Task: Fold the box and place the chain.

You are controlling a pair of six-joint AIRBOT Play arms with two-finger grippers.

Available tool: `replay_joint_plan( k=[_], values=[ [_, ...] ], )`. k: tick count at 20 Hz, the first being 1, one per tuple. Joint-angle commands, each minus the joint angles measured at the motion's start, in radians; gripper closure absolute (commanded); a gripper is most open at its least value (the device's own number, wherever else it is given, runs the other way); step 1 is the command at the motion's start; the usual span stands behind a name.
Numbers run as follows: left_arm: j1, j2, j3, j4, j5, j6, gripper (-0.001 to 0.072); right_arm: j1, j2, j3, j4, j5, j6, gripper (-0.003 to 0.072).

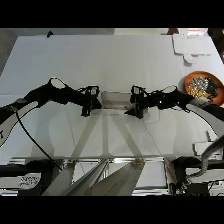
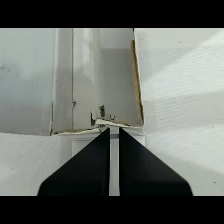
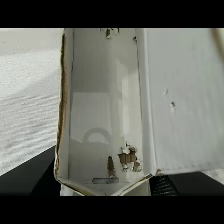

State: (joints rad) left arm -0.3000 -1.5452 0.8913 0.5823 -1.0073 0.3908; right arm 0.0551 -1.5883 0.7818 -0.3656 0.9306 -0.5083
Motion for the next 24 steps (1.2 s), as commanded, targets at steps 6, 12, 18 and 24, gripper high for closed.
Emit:
replay_joint_plan(
  k=[6, 12, 18, 24],
  values=[
    [-0.001, -0.027, 0.0, -0.099, 0.002, 0.006, 0.0324, 0.001, 0.0, 0.0, 0.0, 0.001, 0.0, 0.0254],
    [0.0, -0.029, 0.0, -0.097, 0.001, 0.005, 0.0487, 0.001, 0.0, 0.0, 0.0, 0.001, 0.0, 0.0254],
    [0.092, 0.068, 0.0, -0.095, -0.051, -0.046, 0.0698, 0.001, 0.0, 0.001, 0.0, 0.001, 0.0, 0.0254],
    [0.274, 0.23, 0.0, -0.002, -0.083, -0.306, 0.0699, 0.001, 0.0, 0.001, 0.0, 0.001, 0.0, 0.0254]
  ],
)
